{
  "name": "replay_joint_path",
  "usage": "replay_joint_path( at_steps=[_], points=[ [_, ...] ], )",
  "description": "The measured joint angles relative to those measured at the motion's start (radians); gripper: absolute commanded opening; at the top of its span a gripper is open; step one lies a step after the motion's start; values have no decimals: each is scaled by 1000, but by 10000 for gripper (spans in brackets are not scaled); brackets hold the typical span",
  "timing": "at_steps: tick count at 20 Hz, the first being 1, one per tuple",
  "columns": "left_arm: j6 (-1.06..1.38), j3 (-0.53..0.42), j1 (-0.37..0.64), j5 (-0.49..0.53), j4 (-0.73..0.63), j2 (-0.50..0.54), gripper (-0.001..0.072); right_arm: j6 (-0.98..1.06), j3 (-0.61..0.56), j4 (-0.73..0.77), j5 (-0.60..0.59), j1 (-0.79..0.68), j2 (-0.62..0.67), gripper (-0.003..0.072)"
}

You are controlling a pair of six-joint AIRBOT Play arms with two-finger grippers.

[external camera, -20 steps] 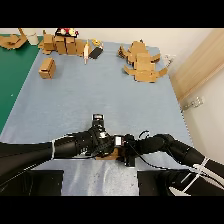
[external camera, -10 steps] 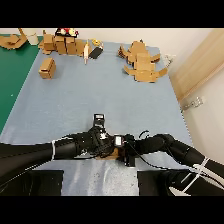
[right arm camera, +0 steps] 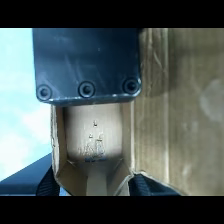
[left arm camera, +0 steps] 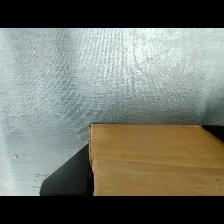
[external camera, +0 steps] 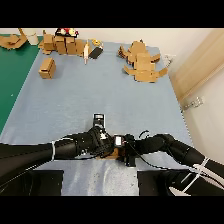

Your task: Fold the box.

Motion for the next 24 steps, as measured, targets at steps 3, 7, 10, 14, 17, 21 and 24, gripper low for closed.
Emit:
replay_joint_path(
  at_steps=[3, 7, 10, 14, 17, 21, 24],
  points=[
    [3, 0, -1, 9, -7, 0, 459, -1, 0, 0, 0, 0, 0, 435],
    [3, 1, -1, 3, -14, 0, 512, -1, 0, 2, 0, 0, -1, 435],
    [1, 1, -2, -6, -13, 0, 512, -1, 0, 2, 0, 0, -1, 436],
    [1, 1, -2, -19, -8, 10, 512, 0, 0, 1, 0, 0, -1, 435],
    [1, 1, -2, -35, 1, 41, 512, 0, 0, 1, 0, 0, -1, 436],
    [0, 1, 1, -50, 18, 93, 511, 0, 0, 1, 0, 1, -1, 435],
    [0, 1, 1, -86, 33, 126, 511, 0, 0, 1, 0, 1, -1, 436]
  ],
)
